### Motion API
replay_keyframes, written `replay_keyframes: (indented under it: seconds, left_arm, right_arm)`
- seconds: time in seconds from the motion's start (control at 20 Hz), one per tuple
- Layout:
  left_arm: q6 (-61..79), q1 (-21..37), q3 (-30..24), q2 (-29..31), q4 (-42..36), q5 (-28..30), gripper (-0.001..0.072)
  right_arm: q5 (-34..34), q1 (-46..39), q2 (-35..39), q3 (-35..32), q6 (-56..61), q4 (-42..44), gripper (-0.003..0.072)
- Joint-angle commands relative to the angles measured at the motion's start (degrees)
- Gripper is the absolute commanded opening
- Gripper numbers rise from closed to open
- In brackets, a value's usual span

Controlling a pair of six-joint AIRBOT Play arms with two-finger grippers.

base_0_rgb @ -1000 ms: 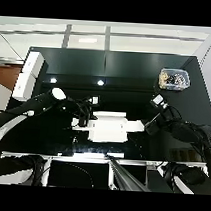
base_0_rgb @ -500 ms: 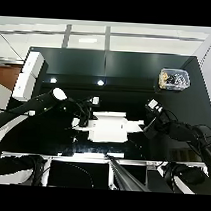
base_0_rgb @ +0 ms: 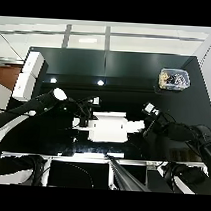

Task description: Fold the box and place the chain.

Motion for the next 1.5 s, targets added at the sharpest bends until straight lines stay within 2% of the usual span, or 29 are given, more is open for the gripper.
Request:
replay_keyframes:
  seconds: [0.0,0.3,0.45,0.75,1.0,1.3,1.35,1.4,1.45]
  left_arm:
    - [0.0,0.0,0.0,0.0,0.0,0.0,0.0028]
    - [0.0,0.0,0.0,0.0,0.0,0.0,0.0028]
    - [0.0,0.0,0.0,0.0,0.0,0.0,0.0028]
    - [0.0,0.0,0.0,0.0,0.0,0.0,0.0028]
    - [0.0,0.0,0.0,0.0,0.0,0.0,0.0028]
    - [0.0,0.0,0.0,0.0,0.0,0.0,0.0028]
    - [0.0,0.0,0.0,0.0,0.0,0.0,0.0028]
    - [0.0,0.0,0.0,0.0,0.0,0.0,0.0028]
    - [0.0,0.0,0.0,0.0,0.0,0.0,0.0028]
  right_arm:
    - [-1.7,3.1,-0.1,-1.1,-4.7,1.4,0.0694]
    - [3.0,11.8,-2.4,-2.4,-5.4,2.4,0.0693]
    - [6.1,15.1,-6.5,-2.4,-12.6,5.1,0.0694]
    - [9.1,15.6,-10.6,-2.4,-22.7,10.4,0.0694]
    - [12.9,15.8,-11.2,-2.3,-23.2,12.0,0.0694]
    - [14.4,21.5,-11.2,-2.3,-23.3,12.0,0.0693]
    - [15.5,21.9,-11.2,-2.3,-23.3,12.0,0.0658]
    - [16.2,21.9,-11.2,-2.3,-23.3,12.0,0.0562]
    - [16.7,21.9,-11.2,-2.3,-23.3,12.0,0.054]
